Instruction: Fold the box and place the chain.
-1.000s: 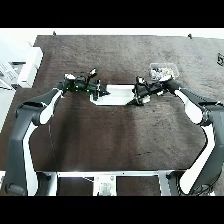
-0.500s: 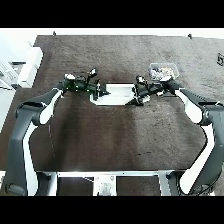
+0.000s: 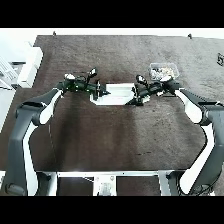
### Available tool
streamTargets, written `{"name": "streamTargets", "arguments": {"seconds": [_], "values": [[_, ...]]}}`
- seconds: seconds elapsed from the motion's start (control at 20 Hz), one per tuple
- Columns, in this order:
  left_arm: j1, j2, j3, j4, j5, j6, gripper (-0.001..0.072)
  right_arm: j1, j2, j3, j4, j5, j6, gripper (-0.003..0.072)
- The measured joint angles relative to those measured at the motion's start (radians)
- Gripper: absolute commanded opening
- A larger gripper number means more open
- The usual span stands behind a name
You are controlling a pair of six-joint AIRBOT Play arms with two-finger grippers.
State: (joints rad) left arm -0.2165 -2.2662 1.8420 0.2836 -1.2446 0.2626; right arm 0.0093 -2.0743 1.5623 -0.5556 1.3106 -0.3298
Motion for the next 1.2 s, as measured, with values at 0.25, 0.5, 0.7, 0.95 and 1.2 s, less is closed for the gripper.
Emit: {"name": "streamTargets", "arguments": {"seconds": [0.25,0.5,0.7,0.95,1.2], "values": [[0.000,0.000,0.000,0.000,0.000,0.000,0.0021,0.000,-0.004,0.000,0.010,0.001,0.002,0.0580],[0.000,0.000,0.000,0.000,0.000,0.000,0.0020,0.000,-0.008,0.000,0.017,0.002,-0.007,0.0573],[0.000,0.000,0.000,0.000,-0.001,0.000,0.0021,0.000,-0.008,0.000,0.018,0.002,-0.018,0.0555],[0.000,0.000,0.000,0.001,-0.002,0.000,0.0021,0.000,-0.008,0.000,0.021,0.000,-0.038,0.0408],[0.000,0.000,0.000,0.001,-0.002,0.000,0.0021,0.000,-0.008,0.000,0.021,-0.002,-0.046,0.0407]]}}
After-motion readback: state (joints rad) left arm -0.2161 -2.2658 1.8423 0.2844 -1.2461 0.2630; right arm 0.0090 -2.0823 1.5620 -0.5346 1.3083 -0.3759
